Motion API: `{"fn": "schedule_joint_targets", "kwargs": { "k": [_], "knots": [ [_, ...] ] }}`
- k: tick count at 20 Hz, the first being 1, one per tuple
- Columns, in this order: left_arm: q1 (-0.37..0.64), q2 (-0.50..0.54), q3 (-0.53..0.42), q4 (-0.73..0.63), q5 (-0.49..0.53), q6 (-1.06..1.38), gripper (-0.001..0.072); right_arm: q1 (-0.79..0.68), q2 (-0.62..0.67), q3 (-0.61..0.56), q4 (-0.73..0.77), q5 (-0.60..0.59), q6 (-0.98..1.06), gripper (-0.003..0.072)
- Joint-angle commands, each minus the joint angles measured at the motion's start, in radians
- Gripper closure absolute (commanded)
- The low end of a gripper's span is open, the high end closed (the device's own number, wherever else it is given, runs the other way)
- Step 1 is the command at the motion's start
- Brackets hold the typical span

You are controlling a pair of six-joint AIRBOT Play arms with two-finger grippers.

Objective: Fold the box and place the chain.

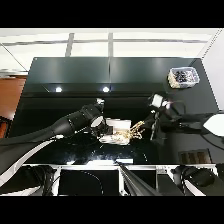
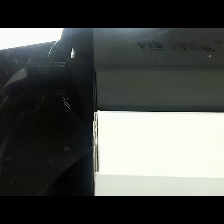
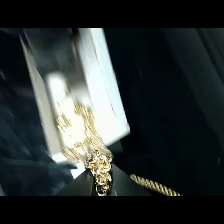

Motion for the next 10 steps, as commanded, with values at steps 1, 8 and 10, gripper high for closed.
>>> {"fn": "schedule_joint_targets", "kwargs": {
  "k": [1,8,10],
  "knots": [
    [0.000,0.000,0.000,0.001,0.002,0.000,0.0676,-0.003,0.032,0.115,0.121,0.068,0.142,0.0647],
    [0.000,0.000,0.000,0.000,0.002,0.000,0.0676,0.053,-0.122,0.098,0.248,-0.014,0.141,0.0645],
    [0.000,0.000,0.000,0.000,0.002,0.000,0.0676,0.057,-0.179,0.087,0.250,-0.005,0.141,0.0646]
  ]
}}
